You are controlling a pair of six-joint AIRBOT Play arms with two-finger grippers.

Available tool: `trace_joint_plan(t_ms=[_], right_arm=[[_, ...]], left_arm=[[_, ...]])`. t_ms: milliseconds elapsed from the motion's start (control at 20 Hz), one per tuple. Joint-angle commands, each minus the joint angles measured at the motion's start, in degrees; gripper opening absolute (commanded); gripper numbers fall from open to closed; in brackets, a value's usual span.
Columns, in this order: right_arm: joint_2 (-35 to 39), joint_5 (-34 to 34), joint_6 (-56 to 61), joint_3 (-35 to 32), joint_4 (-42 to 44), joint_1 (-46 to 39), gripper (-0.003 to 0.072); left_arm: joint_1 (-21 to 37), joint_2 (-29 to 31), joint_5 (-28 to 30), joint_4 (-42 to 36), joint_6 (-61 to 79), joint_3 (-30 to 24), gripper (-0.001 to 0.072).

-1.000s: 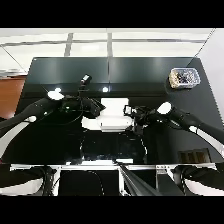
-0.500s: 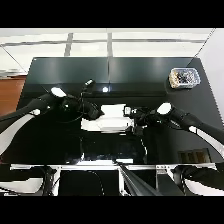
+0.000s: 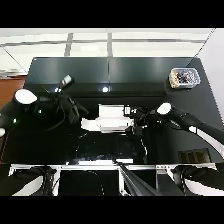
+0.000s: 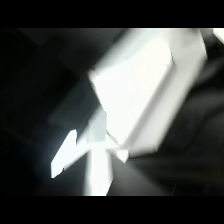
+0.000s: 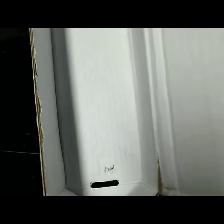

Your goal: Fold the box and place the chain.

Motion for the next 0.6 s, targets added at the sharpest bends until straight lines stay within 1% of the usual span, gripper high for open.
trace_joint_plan(t_ms=[0, 150, 200, 250, 350, 500, 550], right_arm=[[-0.04, 0.00, -0.02, 0.04, -0.02, -0.02, 0.0168], [-0.04, 0.00, -0.02, 0.04, -0.02, -0.02, 0.0168], [-0.04, 0.02, -0.02, 0.04, -0.02, -0.02, 0.0168], [-0.04, 0.00, -0.02, 0.04, -0.02, -0.02, 0.0168], [-0.04, 0.02, -0.02, 0.04, -0.02, -0.02, 0.0168], [-0.04, 0.00, -0.02, 0.04, -0.02, -0.02, 0.0168], [-0.04, 0.02, -0.02, 0.04, -0.02, -0.02, 0.0168]], left_arm=[[-2.01, 4.70, 4.42, 2.29, 24.61, -8.48, 0.0713], [-5.68, 2.10, 12.55, 3.45, 29.77, -8.87, 0.0714], [-7.21, 0.72, 14.73, 3.43, 31.45, -8.37, 0.0714], [-8.24, -0.96, 15.74, 2.99, 32.00, -7.58, 0.0714], [-9.75, -5.25, 15.50, 2.51, 33.22, -5.27, 0.0713], [-11.45, -10.05, 15.23, -1.68, 33.22, -2.08, 0.0712], [-12.11, -11.15, 13.79, -2.21, 33.24, -1.16, 0.0696]])
